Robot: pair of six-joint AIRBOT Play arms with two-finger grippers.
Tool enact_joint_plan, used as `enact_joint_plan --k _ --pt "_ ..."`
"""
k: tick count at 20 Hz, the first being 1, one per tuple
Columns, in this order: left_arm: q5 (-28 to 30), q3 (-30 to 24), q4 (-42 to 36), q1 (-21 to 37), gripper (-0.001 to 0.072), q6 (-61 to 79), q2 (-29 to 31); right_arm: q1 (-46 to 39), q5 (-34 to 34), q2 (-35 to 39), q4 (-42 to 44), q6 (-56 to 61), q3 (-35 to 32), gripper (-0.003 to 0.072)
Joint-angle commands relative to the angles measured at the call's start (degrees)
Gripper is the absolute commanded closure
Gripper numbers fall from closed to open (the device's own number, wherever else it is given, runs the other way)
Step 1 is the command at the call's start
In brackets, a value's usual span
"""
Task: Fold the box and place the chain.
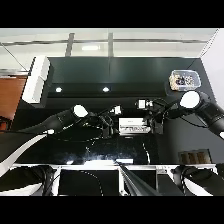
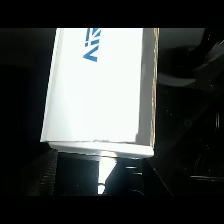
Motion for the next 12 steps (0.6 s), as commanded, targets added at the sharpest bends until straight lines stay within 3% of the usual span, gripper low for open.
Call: enact_joint_plan --k 1,7,8,9,12 --pt "0.0 0.0 0.0 0.0 0.0368 -0.1 0.0 0.1 0.3 0.0 0.1 0.0 -0.2 0.055" --pt "0.0 0.0 0.0 0.0 0.0367 -0.1 0.0 0.1 0.7 0.0 0.1 0.0 -0.2 0.0545" --pt "0.0 0.0 0.0 0.0 0.0367 -0.1 0.0 0.1 0.7 0.0 0.1 0.0 -0.2 0.0462" --pt "0.0 0.0 0.0 0.0 0.0368 -0.1 0.0 0.1 0.7 0.0 0.1 0.0 -0.2 0.0436" --pt "0.0 0.0 0.0 0.0 0.0368 -0.1 0.0 0.1 0.7 0.0 0.1 0.0 -0.2 0.0436"
